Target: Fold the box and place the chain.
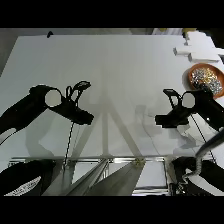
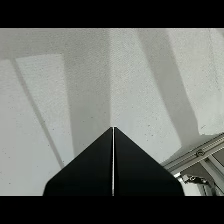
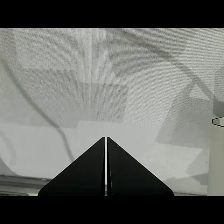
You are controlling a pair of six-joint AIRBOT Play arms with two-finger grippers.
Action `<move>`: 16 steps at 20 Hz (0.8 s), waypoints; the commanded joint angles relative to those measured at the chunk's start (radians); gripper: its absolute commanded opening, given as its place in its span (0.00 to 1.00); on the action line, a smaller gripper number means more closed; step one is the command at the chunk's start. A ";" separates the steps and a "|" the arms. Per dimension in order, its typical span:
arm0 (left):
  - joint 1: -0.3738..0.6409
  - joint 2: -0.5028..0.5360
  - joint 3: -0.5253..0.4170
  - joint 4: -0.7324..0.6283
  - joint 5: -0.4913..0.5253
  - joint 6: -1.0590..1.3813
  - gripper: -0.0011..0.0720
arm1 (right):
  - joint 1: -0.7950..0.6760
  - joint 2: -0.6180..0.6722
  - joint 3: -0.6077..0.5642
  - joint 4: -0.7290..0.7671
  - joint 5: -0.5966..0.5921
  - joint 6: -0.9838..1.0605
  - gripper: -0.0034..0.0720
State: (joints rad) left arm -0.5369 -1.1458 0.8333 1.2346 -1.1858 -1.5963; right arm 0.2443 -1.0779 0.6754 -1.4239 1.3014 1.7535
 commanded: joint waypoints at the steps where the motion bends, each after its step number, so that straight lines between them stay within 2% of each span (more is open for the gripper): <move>1: -0.001 0.000 0.000 0.000 0.000 0.000 0.03 | 0.000 0.000 0.000 0.000 0.000 0.000 0.07; 12: -0.001 0.000 0.000 0.000 0.000 0.000 0.03 | 0.000 0.000 0.000 0.000 0.000 0.000 0.07; 16: -0.001 0.000 0.000 -0.001 0.000 0.000 0.03 | 0.000 0.001 0.000 0.013 -0.122 0.018 0.07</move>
State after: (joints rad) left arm -0.5369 -1.1458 0.8333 1.2343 -1.1854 -1.5963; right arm 0.2443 -1.0779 0.6754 -1.4273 1.2522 1.7576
